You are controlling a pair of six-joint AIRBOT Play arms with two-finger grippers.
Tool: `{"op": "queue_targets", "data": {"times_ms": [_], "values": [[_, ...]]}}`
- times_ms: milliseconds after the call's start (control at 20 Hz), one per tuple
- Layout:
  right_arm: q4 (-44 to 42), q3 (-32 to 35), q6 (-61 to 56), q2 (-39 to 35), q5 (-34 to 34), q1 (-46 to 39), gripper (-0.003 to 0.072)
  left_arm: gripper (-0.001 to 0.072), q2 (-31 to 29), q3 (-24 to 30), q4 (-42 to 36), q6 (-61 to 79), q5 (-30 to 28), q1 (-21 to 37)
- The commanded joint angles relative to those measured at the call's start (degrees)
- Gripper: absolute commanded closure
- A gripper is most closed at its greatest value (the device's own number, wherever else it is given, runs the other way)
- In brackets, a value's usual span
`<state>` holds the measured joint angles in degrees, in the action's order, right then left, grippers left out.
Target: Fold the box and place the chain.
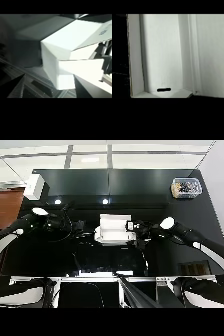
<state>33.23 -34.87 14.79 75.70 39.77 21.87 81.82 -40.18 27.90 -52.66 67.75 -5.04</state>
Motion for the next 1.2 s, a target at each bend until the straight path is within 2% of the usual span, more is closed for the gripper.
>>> {"op": "queue_targets", "data": {"times_ms": [0,50,200,250,500,650,700,750,1050,1150], "values": [[0.0,0.0,0.0,0.04,0.02,0.07,0.0374,0.0042,0.04,-1.68,-0.07,0.35,0.37,-2.21],[0.0,0.0,0.0,0.04,0.02,0.07,0.0374,0.0092,0.04,-2.21,-0.02,0.37,0.39,-3.32],[0.0,0.0,0.0,0.04,0.02,0.07,0.0374,0.0115,0.04,-4.61,0.35,-1.9,0.39,-6.84],[0.0,0.0,0.0,0.04,0.02,0.07,0.0374,0.0157,0.04,-5.57,1.31,-4.04,0.22,-8.02],[0.0,0.0,-0.02,0.04,0.0,0.07,0.0374,0.0176,0.02,-11.85,16.37,-19.91,-1.62,-14.34],[0.0,0.0,0.0,0.04,0.0,0.07,0.0374,0.0178,0.02,-14.82,20.5,-24.65,-3.32,-17.49],[0.0,-0.02,0.0,0.04,0.0,0.07,0.0374,0.0181,0.02,-15.43,21.11,-25.97,-4.28,-18.34],[0.0,0.0,0.0,0.04,0.0,0.07,0.0374,0.0222,0.02,-15.82,21.14,-26.93,-4.9,-18.99],[0.0,0.0,-0.02,0.04,-0.02,0.07,0.0374,0.0226,0.02,-16.09,23.56,-33.0,-6.27,-21.55],[0.0,0.0,0.0,0.04,-0.02,0.07,0.0374,0.0267,0.02,-16.09,26.84,-35.08,-6.51,-23.02]]}}
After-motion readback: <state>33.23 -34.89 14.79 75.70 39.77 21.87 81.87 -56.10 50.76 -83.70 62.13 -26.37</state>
